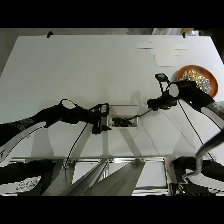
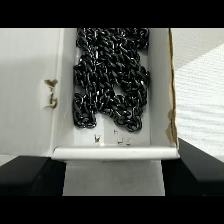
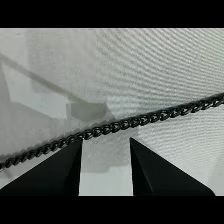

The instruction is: Fold the box and place the chain.

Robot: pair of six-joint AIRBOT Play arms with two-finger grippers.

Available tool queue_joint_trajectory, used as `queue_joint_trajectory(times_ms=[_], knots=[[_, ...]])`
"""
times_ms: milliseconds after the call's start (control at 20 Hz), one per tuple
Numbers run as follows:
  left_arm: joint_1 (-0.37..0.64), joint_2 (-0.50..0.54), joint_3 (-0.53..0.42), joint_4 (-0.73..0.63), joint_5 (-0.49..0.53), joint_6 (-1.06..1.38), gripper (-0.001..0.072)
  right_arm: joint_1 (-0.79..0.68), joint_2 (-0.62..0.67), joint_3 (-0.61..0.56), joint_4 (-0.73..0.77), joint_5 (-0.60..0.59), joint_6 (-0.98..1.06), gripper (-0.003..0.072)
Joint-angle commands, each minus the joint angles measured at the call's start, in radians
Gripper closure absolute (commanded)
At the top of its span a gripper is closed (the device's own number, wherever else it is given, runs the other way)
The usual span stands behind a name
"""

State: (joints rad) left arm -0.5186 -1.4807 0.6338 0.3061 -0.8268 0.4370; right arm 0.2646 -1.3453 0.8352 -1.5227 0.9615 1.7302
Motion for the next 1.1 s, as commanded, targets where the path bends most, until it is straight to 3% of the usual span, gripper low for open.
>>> queue_joint_trajectory(times_ms=[0,100,250,550,750,900,1050], knots=[[0.0,0.0,0.0,0.0,0.0,0.0,0.0488,-0.001,-0.018,-0.003,0.001,-0.009,0.027,0.041],[0.0,0.0,0.0,0.0,0.0,0.0,0.0488,-0.001,-0.021,-0.003,0.0,-0.007,0.027,0.048],[0.0,0.0,0.0,0.0,0.0,0.0,0.0488,-0.001,-0.018,-0.003,0.001,0.009,0.008,0.065],[0.0,0.0,0.0,0.0,0.0,0.0,0.0488,0.025,0.101,-0.003,0.001,0.102,-0.095,0.0672],[0.0,0.0,0.0,0.0,0.0,0.0,0.0488,0.06,0.199,-0.003,0.001,0.053,-0.058,0.0668],[0.0,0.0,0.0,0.0,0.0,0.0,0.0488,0.06,0.179,-0.003,0.0,0.024,-0.025,0.048],[0.0,0.0,0.0,0.0,0.0,0.0,0.0488,0.06,0.129,-0.003,-0.01,0.001,0.007,0.0475]])
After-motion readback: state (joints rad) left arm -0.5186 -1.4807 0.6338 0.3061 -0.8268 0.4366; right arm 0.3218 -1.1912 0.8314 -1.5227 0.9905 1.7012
